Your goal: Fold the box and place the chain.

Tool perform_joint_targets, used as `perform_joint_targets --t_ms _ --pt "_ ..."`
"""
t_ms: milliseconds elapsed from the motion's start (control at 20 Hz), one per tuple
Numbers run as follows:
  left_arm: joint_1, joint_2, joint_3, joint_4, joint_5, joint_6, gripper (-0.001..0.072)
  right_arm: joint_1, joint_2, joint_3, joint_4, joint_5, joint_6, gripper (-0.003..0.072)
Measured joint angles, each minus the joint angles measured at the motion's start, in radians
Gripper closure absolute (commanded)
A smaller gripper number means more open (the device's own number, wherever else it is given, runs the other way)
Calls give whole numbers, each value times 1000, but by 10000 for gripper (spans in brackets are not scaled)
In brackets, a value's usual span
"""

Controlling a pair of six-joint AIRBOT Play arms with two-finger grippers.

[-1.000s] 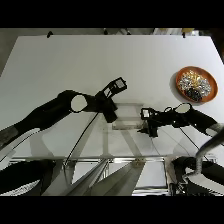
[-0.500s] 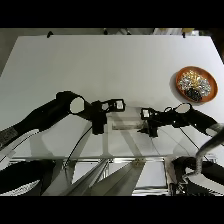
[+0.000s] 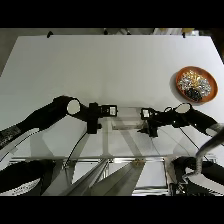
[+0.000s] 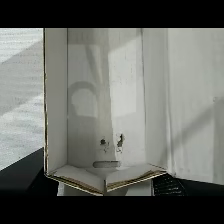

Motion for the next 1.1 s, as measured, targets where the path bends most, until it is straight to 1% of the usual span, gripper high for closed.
perform_joint_targets --t_ms 50,100,150,200,450,600,700,750,800,850,1100 --pt "2 0 -2 -26 17 41 194 0 0 0 0 0 0 357" --pt "4 -1 -4 -48 32 85 192 0 0 0 0 0 0 357" --pt "5 -2 -6 -64 43 121 151 0 0 0 0 0 0 357" --pt "6 -5 -7 -78 49 151 136 0 0 0 0 0 0 357" --pt "6 -33 -12 -110 72 227 142 0 0 0 0 0 0 357" --pt "-4 -41 -14 -121 66 241 218 0 0 0 0 0 0 357" --pt "-12 -43 -14 -126 63 245 222 0 0 0 0 0 0 357" --pt "-16 -44 -14 -129 60 246 243 0 0 0 0 0 0 357" --pt "-21 -45 -14 -132 53 248 291 0 0 0 0 0 0 357" --pt "-26 -45 -14 -135 51 248 305 0 0 0 0 0 0 357" --pt "-43 -46 -14 -180 40 252 305 0 0 0 0 0 0 357"
